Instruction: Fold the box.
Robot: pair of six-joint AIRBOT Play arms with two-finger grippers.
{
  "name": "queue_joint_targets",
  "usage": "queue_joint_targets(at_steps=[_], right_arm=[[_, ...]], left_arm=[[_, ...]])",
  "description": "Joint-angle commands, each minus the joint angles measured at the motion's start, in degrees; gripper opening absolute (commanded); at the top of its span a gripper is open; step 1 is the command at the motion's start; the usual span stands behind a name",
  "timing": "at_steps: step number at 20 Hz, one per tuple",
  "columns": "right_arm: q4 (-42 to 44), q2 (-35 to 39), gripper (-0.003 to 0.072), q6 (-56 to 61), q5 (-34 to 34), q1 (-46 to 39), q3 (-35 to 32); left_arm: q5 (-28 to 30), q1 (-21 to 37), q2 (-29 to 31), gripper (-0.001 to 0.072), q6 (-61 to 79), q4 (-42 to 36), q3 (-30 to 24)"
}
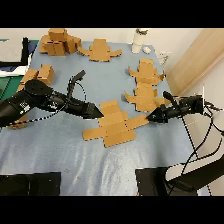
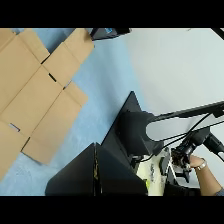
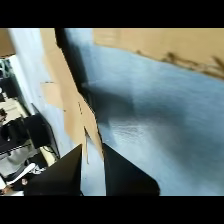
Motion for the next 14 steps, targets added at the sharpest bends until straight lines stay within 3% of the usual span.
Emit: queue_joint_targets(at_steps=[1,4,5,14], right_arm=[[3.65,-1.01,0.0200,-3.06,-2.01,0.66,-1.42],[3.82,-3.30,0.0187,-4.72,0.09,3.34,-2.56],[4.35,-4.28,0.0145,-5.42,-0.07,4.66,-2.58],[4.81,-6.34,0.0183,-6.23,11.21,13.20,-2.62]], left_arm=[[0.00,0.00,-0.04,0.0012,0.02,0.02,0.07],[0.00,0.00,-0.04,0.0011,0.02,0.02,0.04],[0.02,-0.02,-0.04,0.0012,0.02,0.00,0.07],[-0.04,-0.02,-0.04,0.0011,0.00,0.00,0.04]])
